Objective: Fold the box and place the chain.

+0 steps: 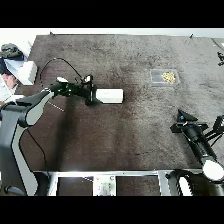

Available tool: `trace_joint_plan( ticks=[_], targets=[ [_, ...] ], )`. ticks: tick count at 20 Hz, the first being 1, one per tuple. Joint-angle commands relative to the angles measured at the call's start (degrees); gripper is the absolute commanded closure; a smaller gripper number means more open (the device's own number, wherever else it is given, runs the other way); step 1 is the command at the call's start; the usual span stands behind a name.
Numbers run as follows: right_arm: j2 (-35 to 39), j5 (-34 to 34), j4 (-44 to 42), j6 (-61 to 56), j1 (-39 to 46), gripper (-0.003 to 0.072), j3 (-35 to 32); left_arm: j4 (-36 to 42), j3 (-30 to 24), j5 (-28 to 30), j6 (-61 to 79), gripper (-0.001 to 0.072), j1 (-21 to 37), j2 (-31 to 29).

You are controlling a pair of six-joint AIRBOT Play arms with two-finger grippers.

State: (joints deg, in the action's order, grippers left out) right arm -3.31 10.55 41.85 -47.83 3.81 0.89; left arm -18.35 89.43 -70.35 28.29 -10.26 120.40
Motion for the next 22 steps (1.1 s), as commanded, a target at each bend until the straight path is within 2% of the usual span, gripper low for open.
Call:
trace_joint_plan(
  ticks=[1,3,5,8,10,11,13,15,17,19,22],
  targets=[
    [0.0,0.1,0.4,0.3,0.2,0.0674,0.0,4.8,0.2,0.9,-4.6,0.0700,0.8,-2.3],
    [0.0,-0.2,0.4,0.3,0.2,0.0674,0.0,6.4,0.2,5.0,-14.1,0.0701,2.6,-5.5],
    [0.0,-0.7,0.4,0.3,0.2,0.0675,0.0,6.1,0.2,12.1,-21.7,0.0704,5.4,-8.7],
    [0.0,-1.4,0.4,0.3,0.2,0.0674,0.0,3.8,0.2,33.7,-43.2,0.0704,9.7,-12.3],
    [0.0,-2.5,0.4,0.3,0.2,0.0674,0.0,-0.8,0.0,43.3,-49.7,0.0704,12.6,-13.7],
    [0.0,-2.9,0.4,0.3,0.2,0.0674,0.0,-5.5,0.0,46.6,-53.0,0.0704,13.7,-14.2],
    [0.0,-4.0,0.4,0.3,0.2,0.0674,0.0,-19.5,-0.3,48.2,-64.0,0.0704,15.3,-14.4],
    [0.0,-5.8,0.4,0.3,0.2,0.0674,0.0,-38.4,-1.1,49.4,-82.8,0.0704,16.2,-14.9],
    [0.0,-8.4,0.4,0.3,0.2,0.0674,0.0,-52.2,-6.3,55.6,-96.3,0.0704,16.2,-18.4],
    [0.0,-11.6,0.4,0.3,0.2,0.0674,0.0,-54.6,-12.3,58.3,-100.3,0.0704,17.1,-21.8],
    [0.0,-17.7,0.4,0.3,0.2,0.0674,0.0,-54.5,-16.1,59.3,-101.4,0.0704,19.6,-22.8]
  ],
)
